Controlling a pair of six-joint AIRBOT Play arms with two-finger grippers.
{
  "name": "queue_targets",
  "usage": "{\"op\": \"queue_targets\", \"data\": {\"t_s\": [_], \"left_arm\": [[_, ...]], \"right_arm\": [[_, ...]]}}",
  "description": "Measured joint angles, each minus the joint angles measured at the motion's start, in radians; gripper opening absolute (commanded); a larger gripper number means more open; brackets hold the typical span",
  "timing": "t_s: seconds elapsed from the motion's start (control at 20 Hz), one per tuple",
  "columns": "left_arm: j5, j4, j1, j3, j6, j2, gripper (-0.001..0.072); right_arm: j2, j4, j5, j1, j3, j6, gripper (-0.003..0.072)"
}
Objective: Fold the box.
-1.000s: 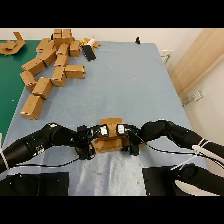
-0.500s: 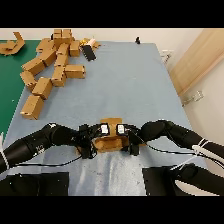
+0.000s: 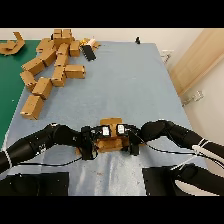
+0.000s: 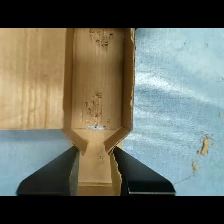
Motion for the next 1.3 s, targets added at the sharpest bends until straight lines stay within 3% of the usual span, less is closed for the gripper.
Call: {"op": "queue_targets", "data": {"t_s": [0.25, 0.8, 0.85, 0.9, 1.3], "left_arm": [[-0.02, -0.011, 0.0, 0.0, 0.005, -0.007, 0.0285], [0.045, -0.092, -0.007, 0.0, 0.079, -0.018, 0.0282], [0.051, -0.096, -0.014, 0.0, 0.08, -0.023, 0.0126], [0.06, -0.098, -0.024, 0.0, 0.086, -0.028, 0.0063], [0.111, -0.106, -0.058, 0.0, 0.113, -0.041, 0.0063]], "right_arm": [[0.0, 0.0, 0.0, 0.0, 0.0, 0.0, 0.0574], [0.0, 0.0, 0.0, 0.0, 0.0, 0.0, 0.0573], [0.0, 0.0, 0.0, 0.0, 0.0, 0.0, 0.0573], [0.0, 0.0, 0.0, 0.0, 0.0, 0.0, 0.0573], [0.0, 0.0, 0.0, 0.0, 0.0, 0.0, 0.0573]]}}
